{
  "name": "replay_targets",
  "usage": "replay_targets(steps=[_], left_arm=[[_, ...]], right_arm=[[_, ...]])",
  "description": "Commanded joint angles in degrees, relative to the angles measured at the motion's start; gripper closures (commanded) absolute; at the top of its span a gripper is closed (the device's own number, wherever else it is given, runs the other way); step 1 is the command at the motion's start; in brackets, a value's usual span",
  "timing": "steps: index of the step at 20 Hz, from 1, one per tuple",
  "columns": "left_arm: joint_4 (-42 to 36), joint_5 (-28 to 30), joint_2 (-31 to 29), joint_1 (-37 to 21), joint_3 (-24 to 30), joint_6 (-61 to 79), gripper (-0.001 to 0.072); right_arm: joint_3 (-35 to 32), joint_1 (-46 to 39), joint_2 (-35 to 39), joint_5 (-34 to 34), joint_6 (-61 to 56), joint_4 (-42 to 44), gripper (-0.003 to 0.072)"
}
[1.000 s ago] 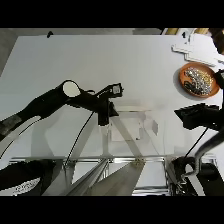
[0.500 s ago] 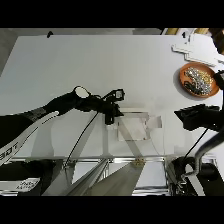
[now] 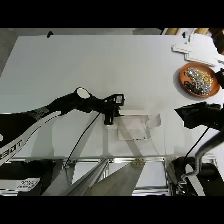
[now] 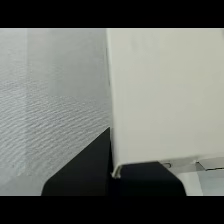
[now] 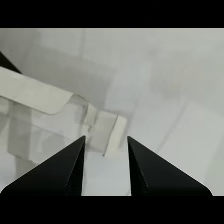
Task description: Fold the box and place the chain.
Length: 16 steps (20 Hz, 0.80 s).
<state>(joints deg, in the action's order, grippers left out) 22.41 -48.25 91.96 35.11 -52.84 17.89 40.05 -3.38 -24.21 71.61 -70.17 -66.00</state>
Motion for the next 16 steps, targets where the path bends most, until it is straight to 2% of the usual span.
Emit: replay_targets(steps=[1,16], left_arm=[[2.9,0.0,0.0,0.0,0.0,-1.2,0.0706],[2.9,0.0,-0.1,0.0,-0.1,-1.8,0.0700]], right_arm=[[0.0,0.0,0.0,-0.5,1.5,-0.2,0.0390],[0.0,0.0,0.0,-0.4,3.6,-0.2,0.0390]])
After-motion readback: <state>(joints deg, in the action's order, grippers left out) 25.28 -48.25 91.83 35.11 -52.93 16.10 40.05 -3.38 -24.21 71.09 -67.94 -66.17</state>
